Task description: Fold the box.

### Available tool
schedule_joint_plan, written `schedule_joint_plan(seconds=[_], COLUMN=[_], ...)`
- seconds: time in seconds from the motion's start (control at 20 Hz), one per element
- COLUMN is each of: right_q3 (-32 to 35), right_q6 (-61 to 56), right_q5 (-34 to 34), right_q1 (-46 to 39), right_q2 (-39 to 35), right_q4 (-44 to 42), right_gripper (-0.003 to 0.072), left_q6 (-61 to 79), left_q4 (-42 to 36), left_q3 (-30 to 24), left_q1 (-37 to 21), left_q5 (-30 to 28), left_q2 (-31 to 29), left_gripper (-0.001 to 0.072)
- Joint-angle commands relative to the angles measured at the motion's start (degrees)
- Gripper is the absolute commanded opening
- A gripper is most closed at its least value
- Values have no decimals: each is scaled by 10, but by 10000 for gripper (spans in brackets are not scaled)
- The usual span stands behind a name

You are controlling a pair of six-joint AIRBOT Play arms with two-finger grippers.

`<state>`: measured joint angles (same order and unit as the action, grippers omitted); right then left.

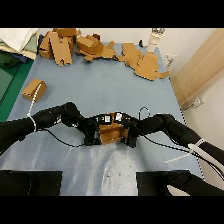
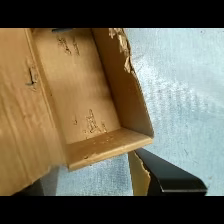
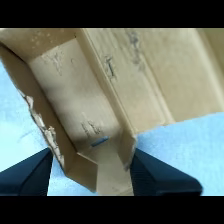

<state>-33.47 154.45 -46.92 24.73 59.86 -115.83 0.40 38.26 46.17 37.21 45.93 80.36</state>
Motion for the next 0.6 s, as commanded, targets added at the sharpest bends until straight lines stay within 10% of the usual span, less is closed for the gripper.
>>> schedule_joint_plan(seconds=[0.0, 0.55], right_q3=[1, 1], right_q6=[-21, -20], right_q5=[-11, -32], right_q1=[0, 0], right_q2=[-4, -2], right_q4=[6, -9], right_gripper=[720, 719], left_q6=[0, -125], left_q4=[-1, -1], left_q3=[0, 2], left_q1=[0, 0], left_q5=[-6, 8], left_q2=[0, 0], left_gripper=[570, 572])
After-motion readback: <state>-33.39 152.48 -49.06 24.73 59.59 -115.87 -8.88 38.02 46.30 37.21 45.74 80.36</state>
